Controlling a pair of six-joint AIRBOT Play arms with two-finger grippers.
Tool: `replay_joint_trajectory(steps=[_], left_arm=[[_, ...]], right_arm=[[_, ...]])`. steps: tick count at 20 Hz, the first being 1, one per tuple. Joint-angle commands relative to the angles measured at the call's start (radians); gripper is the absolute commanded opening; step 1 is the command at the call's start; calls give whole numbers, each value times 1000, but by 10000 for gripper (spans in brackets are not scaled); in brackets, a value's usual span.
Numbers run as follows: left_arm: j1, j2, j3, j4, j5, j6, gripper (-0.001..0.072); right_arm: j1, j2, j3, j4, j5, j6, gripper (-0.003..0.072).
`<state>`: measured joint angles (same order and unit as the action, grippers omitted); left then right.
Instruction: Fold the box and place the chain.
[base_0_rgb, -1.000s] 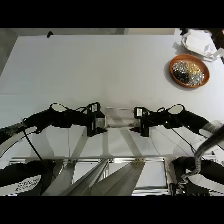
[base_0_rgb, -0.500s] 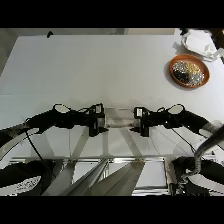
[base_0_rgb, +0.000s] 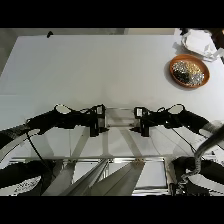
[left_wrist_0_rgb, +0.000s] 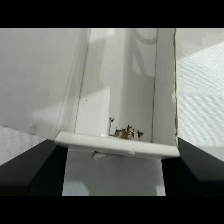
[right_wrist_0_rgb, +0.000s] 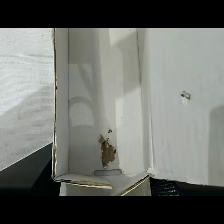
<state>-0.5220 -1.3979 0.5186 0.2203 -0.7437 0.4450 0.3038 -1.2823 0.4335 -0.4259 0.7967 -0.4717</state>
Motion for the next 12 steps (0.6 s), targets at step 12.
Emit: replay_joint_trajectory(steps=[12], left_arm=[[-47, 4, 0, 12, 68, 0, 313]], right_arm=[[0, 0, 0, 0, 0, 0, 337]])
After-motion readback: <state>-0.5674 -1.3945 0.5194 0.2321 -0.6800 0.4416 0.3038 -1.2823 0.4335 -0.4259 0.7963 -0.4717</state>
